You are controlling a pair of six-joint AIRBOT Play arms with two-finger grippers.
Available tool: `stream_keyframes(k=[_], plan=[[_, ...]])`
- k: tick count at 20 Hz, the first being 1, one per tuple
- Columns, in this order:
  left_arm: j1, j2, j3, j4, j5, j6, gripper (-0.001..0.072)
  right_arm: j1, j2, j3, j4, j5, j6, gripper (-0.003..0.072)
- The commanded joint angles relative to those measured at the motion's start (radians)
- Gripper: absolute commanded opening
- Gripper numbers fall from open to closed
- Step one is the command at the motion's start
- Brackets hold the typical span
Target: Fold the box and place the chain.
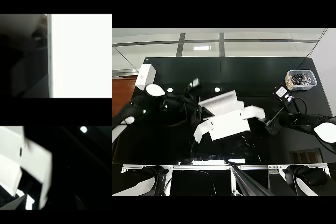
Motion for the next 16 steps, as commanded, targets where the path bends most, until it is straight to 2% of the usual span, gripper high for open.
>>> stream_keyframes(k=[1,3,6,10,16], plan=[[-0.058,0.039,-0.084,0.023,0.104,0.210,0.0024,0.000,-0.004,0.008,0.035,0.000,-0.037,0.0671],[-0.104,0.028,-0.084,0.075,0.133,0.210,0.0025,0.004,-0.010,0.002,0.071,0.006,-0.074,0.0671],[-0.157,-0.004,-0.081,0.151,0.257,0.187,0.0026,0.039,-0.023,-0.022,0.076,-0.013,-0.136,0.0671],[-0.164,-0.093,-0.051,0.156,0.248,0.171,0.0027,0.092,-0.048,-0.104,0.086,-0.097,-0.221,0.0671],[-0.164,-0.137,-0.027,0.185,0.238,0.145,0.0027,0.151,-0.064,-0.181,0.138,-0.116,-0.270,0.0674]])
